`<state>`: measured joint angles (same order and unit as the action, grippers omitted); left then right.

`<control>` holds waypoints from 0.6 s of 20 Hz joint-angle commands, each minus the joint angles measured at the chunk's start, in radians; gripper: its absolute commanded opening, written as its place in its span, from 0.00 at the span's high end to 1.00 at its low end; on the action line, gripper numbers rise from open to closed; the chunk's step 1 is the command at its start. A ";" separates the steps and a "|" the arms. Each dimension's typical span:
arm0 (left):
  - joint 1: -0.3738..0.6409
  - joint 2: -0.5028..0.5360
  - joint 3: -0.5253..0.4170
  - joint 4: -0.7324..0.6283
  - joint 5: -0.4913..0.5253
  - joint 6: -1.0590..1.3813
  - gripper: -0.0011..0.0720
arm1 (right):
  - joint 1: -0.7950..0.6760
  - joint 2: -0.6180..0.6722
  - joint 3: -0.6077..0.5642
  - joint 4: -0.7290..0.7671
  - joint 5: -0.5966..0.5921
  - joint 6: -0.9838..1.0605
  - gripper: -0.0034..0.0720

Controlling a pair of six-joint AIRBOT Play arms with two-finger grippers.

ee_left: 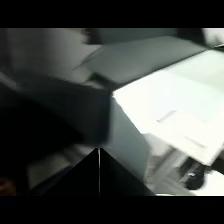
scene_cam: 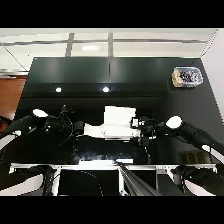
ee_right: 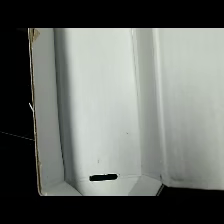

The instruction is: Fold the box and place the chain.

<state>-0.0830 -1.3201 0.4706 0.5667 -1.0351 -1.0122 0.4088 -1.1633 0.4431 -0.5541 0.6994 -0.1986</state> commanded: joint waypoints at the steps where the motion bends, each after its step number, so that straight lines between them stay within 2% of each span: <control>1: 0.002 0.000 0.023 0.136 0.047 -0.090 0.95 | 0.001 -0.001 0.000 0.001 0.000 0.000 0.39; 6: -0.050 -0.021 0.024 0.049 0.057 -0.063 0.95 | 0.001 -0.001 0.000 0.000 0.000 0.000 0.39; 10: -0.101 -0.027 0.029 -0.111 0.022 0.063 0.95 | 0.001 -0.001 0.000 0.000 0.000 0.000 0.39; 12: -0.107 -0.022 0.056 -0.102 0.016 0.070 0.95 | 0.001 -0.001 0.000 0.000 0.000 0.000 0.39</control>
<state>-0.1703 -1.3441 0.5053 0.5354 -0.9863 -0.9951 0.4088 -1.1633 0.4431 -0.5541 0.6994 -0.1986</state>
